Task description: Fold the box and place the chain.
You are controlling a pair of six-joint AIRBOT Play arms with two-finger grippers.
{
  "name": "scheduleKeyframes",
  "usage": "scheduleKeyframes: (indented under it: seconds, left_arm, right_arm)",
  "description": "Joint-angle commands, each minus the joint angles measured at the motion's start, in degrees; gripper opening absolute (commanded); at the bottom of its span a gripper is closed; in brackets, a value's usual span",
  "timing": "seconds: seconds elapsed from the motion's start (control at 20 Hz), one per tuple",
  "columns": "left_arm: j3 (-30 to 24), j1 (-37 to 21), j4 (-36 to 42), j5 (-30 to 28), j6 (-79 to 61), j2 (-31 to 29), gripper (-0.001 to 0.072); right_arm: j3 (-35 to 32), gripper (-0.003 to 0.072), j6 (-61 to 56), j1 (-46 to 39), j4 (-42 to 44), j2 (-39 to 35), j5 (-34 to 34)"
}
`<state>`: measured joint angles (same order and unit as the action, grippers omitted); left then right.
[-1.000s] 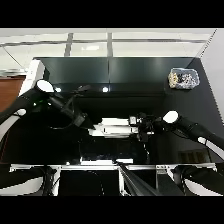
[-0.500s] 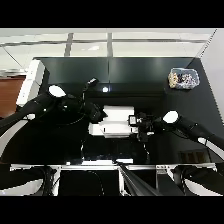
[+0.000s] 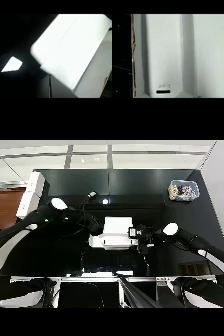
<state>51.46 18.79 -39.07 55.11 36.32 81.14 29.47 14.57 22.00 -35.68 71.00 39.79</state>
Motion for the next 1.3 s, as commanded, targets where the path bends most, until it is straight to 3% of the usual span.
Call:
scheduleKeyframes:
  seconds: [0.0, 0.1, 0.2, 0.35, 0.4, 0.5, 0.6, 0.7, 0.9, 1.25]
  left_arm:
    - [0.17, -4.94, -7.1, 1.22, 6.08, -9.38, 0.0021]
    - [-3.85, -8.92, -5.73, -1.73, 5.7, -18.95, 0.0023]
    - [-9.97, -9.79, -0.85, -3.65, -4.09, -25.24, 0.0028]
    - [-16.2, -6.38, 1.79, 1.62, -27.47, -26.1, 0.0032]
    - [-17.42, -4.57, 1.6, 1.53, -34.03, -25.55, 0.0166]
    - [-18.12, -0.79, 1.11, -1.88, -44.81, -24.55, 0.072]
    - [-18.08, 3.21, -0.09, -8.68, -46.38, -23.1, 0.0715]
    - [-17.79, 6.58, -3.41, -11.69, -46.42, -20.98, 0.0715]
    - [-17.31, 9.64, -4.52, -11.63, -45.57, -18.21, 0.0707]
    - [-17.29, 9.51, -4.59, -12.66, -43.82, -15.56, 0.0699]
  right_arm:
    - [-0.02, 0.0068, 0.0, 0.04, 0.07, -0.02, 0.0]
    - [-0.02, 0.0068, 0.0, 0.04, 0.07, -0.02, 0.0]
    - [-0.02, 0.0068, 0.0, 0.04, 0.07, -0.02, 0.0]
    - [-0.02, 0.0068, 0.0, 0.04, 0.07, -0.02, 0.0]
    - [-0.02, 0.0068, 0.0, 0.04, 0.07, -0.02, 0.02]
    - [-0.02, 0.0068, 0.0, 0.04, 0.07, -0.02, 0.0]
    - [-0.02, 0.0068, 0.0, 0.04, 0.07, -0.02, 0.0]
    - [-0.02, 0.0068, 0.0, 0.04, 0.07, -0.02, 0.0]
    - [-0.02, 0.0068, 0.0, 0.04, 0.07, -0.02, 0.0]
    - [-0.02, 0.0068, 0.0, 0.04, 0.07, -0.02, 0.0]
